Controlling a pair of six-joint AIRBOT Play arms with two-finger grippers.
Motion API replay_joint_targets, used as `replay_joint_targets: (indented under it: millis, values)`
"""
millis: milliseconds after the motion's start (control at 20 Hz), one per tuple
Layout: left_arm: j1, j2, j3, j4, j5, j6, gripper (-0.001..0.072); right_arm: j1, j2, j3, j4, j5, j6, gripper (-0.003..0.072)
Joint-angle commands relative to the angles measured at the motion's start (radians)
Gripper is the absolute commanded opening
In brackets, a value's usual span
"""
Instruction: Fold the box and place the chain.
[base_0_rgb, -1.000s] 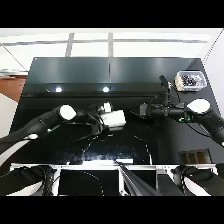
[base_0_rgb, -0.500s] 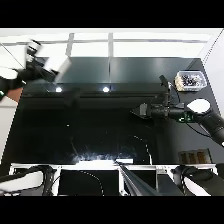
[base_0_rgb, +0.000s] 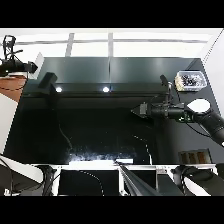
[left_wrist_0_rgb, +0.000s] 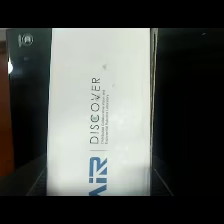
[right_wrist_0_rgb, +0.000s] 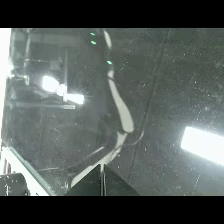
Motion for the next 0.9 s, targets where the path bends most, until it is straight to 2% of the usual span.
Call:
replay_joint_targets:
  millis: [0,100,150,200,300,450,550,600,700,850]
  values:
    - [0.017,-0.111,0.116,0.090,-0.080,-0.158,0.0362,0.000,0.001,0.001,0.001,-0.009,0.004,0.0030]
    - [0.011,-0.133,0.129,0.078,-0.117,-0.163,0.0362,0.000,0.001,0.001,0.000,-0.025,0.004,0.0030]
    - [0.005,-0.135,0.129,0.082,-0.127,-0.163,0.0426,0.000,0.001,0.001,0.000,-0.032,0.003,0.0030]
    - [-0.001,-0.132,0.133,0.084,-0.130,-0.165,0.0717,0.000,0.001,0.001,0.000,-0.035,0.003,0.0030]
    - [-0.004,-0.115,0.183,0.116,-0.194,-0.182,0.0719,0.000,0.001,0.001,0.008,-0.032,0.003,0.0030]
    - [0.000,-0.077,0.390,0.132,-0.417,-0.201,0.0718,0.000,0.001,0.044,0.011,0.009,-0.016,0.0030]
    - [-0.002,-0.022,0.501,0.113,-0.514,-0.236,0.0708,-0.006,0.001,0.116,-0.042,0.008,-0.016,0.0030]
    - [-0.002,0.032,0.490,0.082,-0.528,-0.265,0.0628,-0.024,0.001,0.168,-0.081,0.026,-0.005,0.0030]
    - [-0.002,0.170,0.381,0.041,-0.577,-0.314,0.0030,-0.086,0.001,0.292,-0.159,0.127,0.030,0.0031]
    - [-0.019,0.425,0.055,-0.070,-0.588,-0.310,0.0025,-0.194,0.013,0.468,-0.370,0.377,0.176,0.0038]
